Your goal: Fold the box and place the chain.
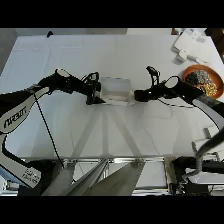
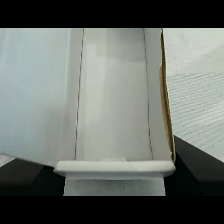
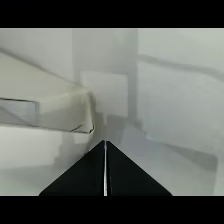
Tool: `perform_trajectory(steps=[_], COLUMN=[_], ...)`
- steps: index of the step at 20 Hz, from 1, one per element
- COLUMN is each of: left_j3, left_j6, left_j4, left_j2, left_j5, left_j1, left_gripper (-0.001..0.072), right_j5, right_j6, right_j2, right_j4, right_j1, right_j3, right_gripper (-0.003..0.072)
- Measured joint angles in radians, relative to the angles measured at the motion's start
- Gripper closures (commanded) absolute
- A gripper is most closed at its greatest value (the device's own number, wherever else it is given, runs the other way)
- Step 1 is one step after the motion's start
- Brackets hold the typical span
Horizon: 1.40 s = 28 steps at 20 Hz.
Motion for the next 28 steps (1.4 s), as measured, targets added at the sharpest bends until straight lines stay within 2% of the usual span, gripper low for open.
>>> perform_trajectory(steps=[9, 11, 17, 19, 21, 23, 25, 26, 27, 28], left_j3=[0.000, 0.000, 0.000, 0.000, 0.000, 0.000, 0.000, 0.000, 0.000, 0.000], left_j6=[0.000, 0.000, 0.000, 0.000, 0.000, 0.000, 0.000, 0.001, 0.001, 0.001], left_j4=[0.000, 0.000, 0.000, 0.000, 0.000, 0.000, 0.000, 0.000, 0.000, 0.001], left_j2=[0.000, 0.000, 0.000, 0.000, 0.000, 0.000, 0.000, 0.000, 0.000, 0.000], left_j5=[0.000, 0.000, 0.000, 0.000, 0.000, 0.000, 0.000, 0.000, 0.000, 0.000], left_j1=[0.000, 0.000, 0.000, 0.000, 0.000, 0.000, 0.000, 0.000, 0.000, 0.000], left_gripper=[0.0273, 0.0273, 0.0273, 0.0273, 0.0273, 0.0273, 0.0273, 0.0273, 0.0273, 0.0273], right_j5=[0.025, 0.032, 0.046, 0.047, 0.045, 0.035, 0.025, 0.018, 0.007, -0.004], right_j6=[-0.152, -0.166, -0.180, -0.180, -0.170, -0.147, -0.109, -0.088, -0.064, -0.036], right_j2=[0.057, 0.060, 0.063, 0.063, 0.063, 0.063, 0.063, 0.063, 0.064, 0.064], right_j4=[0.125, 0.137, 0.140, 0.129, 0.117, 0.088, 0.039, 0.017, -0.009, -0.035], right_j1=[0.002, 0.002, 0.002, 0.002, 0.004, 0.014, 0.033, 0.044, 0.055, 0.064], right_j3=[0.000, 0.000, 0.000, 0.000, 0.000, 0.000, 0.001, 0.002, 0.002, 0.003], right_gripper=[0.0671, 0.0560, 0.0556, 0.0430, 0.0402, 0.0341, 0.0339, 0.0299, 0.0224, 0.0221])
